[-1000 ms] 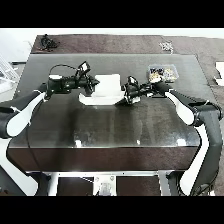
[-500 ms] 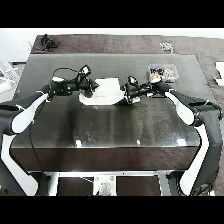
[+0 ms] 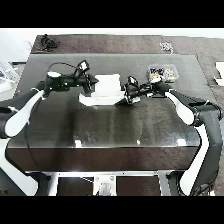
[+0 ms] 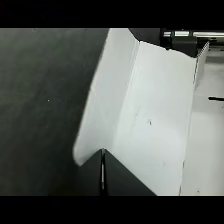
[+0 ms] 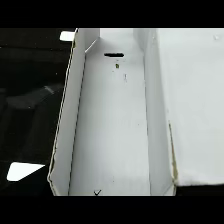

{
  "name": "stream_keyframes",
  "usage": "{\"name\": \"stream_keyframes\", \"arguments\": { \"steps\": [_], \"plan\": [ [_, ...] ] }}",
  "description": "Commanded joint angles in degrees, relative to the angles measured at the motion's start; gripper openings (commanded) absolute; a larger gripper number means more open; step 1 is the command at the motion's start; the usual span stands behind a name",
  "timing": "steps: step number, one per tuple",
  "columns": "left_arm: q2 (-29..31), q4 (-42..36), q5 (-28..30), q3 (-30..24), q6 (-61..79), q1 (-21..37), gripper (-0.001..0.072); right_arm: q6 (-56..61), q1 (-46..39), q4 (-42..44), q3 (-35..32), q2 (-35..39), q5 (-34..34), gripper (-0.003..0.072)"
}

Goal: Fold the box and place the chain.

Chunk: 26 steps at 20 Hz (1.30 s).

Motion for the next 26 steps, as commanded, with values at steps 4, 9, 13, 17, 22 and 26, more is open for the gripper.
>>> {"name": "stream_keyframes", "arguments": {
  "steps": [4, 9, 13, 17, 22, 26],
  "plan": [
    [9.68, 19.85, -13.33, 0.24, -13.75, 3.74, 0.0659, 0.02, 0.07, 0.04, 0.0, -0.04, 0.02, 0.0589],
    [8.46, 29.22, -15.61, -0.85, -20.7, 2.49, 0.0716, 0.02, 0.07, 0.04, 0.0, -0.04, 0.02, 0.0589],
    [5.62, 32.74, -15.34, -1.01, -21.2, 0.22, 0.0716, 0.02, 0.07, 0.04, 0.0, -0.04, 0.02, 0.0589],
    [3.69, 32.63, -12.04, -1.07, -21.2, -0.5, 0.0716, 0.02, 0.07, 0.04, 0.0, -0.04, 0.02, 0.059],
    [2.69, 32.28, -13.0, -1.05, -21.99, -1.25, 0.0715, 0.02, 0.07, 0.04, 0.0, -0.04, 0.02, 0.0589],
    [2.69, 32.17, -13.18, -1.05, -22.1, -1.33, 0.0715, 0.02, 0.07, 0.04, 0.0, -0.04, 0.02, 0.0589]
  ]
}}
